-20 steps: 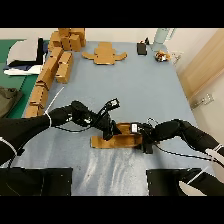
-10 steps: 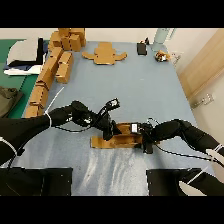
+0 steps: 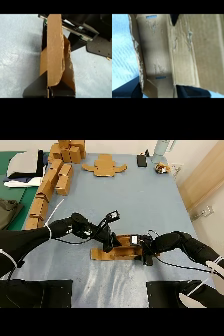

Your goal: Fold the box.

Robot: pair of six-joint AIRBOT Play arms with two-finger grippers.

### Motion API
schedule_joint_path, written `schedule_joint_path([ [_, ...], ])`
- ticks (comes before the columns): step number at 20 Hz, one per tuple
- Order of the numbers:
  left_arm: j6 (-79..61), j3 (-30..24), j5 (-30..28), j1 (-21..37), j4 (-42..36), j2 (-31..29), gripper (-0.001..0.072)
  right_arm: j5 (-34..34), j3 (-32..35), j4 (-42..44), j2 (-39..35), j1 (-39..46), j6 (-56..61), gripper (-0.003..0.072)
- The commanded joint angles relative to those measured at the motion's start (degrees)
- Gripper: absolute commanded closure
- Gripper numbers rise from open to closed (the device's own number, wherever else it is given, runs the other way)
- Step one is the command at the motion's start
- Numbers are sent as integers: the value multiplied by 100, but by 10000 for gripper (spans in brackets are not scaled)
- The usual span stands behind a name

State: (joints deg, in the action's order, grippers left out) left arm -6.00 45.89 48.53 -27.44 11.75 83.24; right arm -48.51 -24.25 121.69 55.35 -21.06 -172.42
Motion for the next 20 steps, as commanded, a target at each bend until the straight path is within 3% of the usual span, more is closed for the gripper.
schedule_joint_path([
  [1, -7, 2, 13, -2, 0, 0, 695, -2, 4, 28, 4, -7, 7, 219],
  [8, 39, 0, -50, -9, -17, 0, 695, 0, 4, 26, 4, -7, 7, 218],
  [12, 857, 2, -160, 87, -11, -2, 692, -2, 4, 28, 4, -7, 7, 219],
  [13, 981, 2, -146, 146, -13, -2, 629, -2, 4, 26, 4, -7, 7, 218],
  [14, 1132, 9, -153, 214, -20, -2, 292, -2, 4, 28, 4, -7, 7, 218],
  [15, 1475, 22, -136, 293, -22, -4, 102, -2, 4, 28, 4, -7, 7, 219],
  [20, 2026, 24, 463, 616, 428, -278, 99, 0, 4, 26, 4, -7, 7, 218],
])
